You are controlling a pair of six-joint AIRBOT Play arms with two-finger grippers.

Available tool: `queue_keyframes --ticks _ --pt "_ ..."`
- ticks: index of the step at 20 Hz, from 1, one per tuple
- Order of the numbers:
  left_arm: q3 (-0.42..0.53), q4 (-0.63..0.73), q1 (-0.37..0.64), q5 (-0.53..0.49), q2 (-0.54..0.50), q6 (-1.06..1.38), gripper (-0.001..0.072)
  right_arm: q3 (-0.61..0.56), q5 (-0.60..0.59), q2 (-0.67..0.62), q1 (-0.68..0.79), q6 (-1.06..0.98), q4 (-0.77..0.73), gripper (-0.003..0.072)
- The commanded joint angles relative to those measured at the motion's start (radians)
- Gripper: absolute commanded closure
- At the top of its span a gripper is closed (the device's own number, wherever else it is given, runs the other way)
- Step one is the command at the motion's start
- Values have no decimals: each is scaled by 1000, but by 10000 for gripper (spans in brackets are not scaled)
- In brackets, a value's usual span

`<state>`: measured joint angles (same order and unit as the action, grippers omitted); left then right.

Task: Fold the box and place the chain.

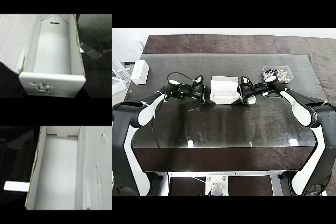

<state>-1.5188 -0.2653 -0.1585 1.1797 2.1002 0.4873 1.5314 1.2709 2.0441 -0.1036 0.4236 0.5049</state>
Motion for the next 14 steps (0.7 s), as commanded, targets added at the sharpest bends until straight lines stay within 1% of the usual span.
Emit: queue_keyframes --ticks 1,14 --pt "-1 -2 -1 -14 1 -8 189 -1 2 0 -1 0 1 100" --pt "-1 3 -1 -18 1 -8 187 -1 2 0 -1 0 1 100"
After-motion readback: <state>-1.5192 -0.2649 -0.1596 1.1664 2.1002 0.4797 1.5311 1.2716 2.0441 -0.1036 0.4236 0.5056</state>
